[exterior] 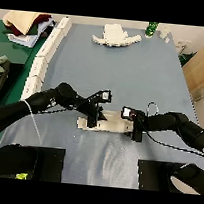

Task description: Fold the box.

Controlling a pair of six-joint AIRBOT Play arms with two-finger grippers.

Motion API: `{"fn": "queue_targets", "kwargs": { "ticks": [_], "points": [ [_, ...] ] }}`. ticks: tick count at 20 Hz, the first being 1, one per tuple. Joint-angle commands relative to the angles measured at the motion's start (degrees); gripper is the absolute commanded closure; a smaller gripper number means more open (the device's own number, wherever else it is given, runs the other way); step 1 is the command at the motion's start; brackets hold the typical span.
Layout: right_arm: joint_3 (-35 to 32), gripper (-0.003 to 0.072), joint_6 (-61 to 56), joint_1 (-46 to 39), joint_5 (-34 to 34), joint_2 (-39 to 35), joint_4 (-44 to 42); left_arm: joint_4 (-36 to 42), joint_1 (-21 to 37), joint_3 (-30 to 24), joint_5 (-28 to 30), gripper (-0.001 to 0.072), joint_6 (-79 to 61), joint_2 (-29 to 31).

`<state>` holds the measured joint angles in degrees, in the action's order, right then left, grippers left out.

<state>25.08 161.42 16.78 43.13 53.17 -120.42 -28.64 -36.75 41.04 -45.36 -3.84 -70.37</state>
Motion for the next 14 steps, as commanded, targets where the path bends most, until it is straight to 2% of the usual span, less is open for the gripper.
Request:
{"fn": "queue_targets", "kwargs": {
  "ticks": [1,14],
  "points": [
    [-0.02,-0.0023,0.20,-0.02,0.04,0.02,-0.17,-0.26,1.88,0.04,-1.14,0.0698,0.44,-0.28],
    [-0.02,-0.0023,1.20,0.02,0.46,0.09,-2.84,0.61,2.69,0.94,-1.77,0.0698,0.24,-0.28]
  ]
}}
